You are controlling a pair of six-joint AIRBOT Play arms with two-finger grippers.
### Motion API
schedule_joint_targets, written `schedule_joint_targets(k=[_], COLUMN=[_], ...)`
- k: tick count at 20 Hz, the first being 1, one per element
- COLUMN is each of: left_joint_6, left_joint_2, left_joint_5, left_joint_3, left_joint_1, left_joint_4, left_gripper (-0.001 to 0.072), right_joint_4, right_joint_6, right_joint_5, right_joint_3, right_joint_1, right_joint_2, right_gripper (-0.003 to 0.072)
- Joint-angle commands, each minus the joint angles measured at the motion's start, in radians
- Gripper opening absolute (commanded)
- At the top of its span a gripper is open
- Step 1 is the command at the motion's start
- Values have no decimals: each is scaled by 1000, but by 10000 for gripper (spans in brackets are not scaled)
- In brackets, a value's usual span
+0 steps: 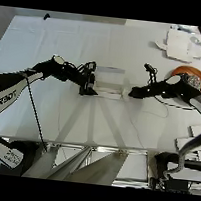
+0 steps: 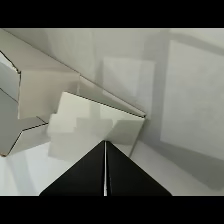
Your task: Fold the box and place the chain.
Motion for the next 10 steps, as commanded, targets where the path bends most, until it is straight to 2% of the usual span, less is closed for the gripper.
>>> schedule_joint_targets(k=[1,5,10], left_joint_6=[0,0,0], left_joint_2=[0,0,0], left_joint_5=[-1,-1,-1], left_joint_3=[0,0,0], left_joint_1=[0,0,0], left_joint_4=[0,0,0], left_gripper=[394,394,394], right_joint_4=[30,-71,-101], right_joint_6=[-39,-33,-33], right_joint_5=[12,18,36], right_joint_3=[0,0,0], right_joint_1=[6,-6,-116], right_joint_2=[-8,35,172], right_gripper=[9,10,10])
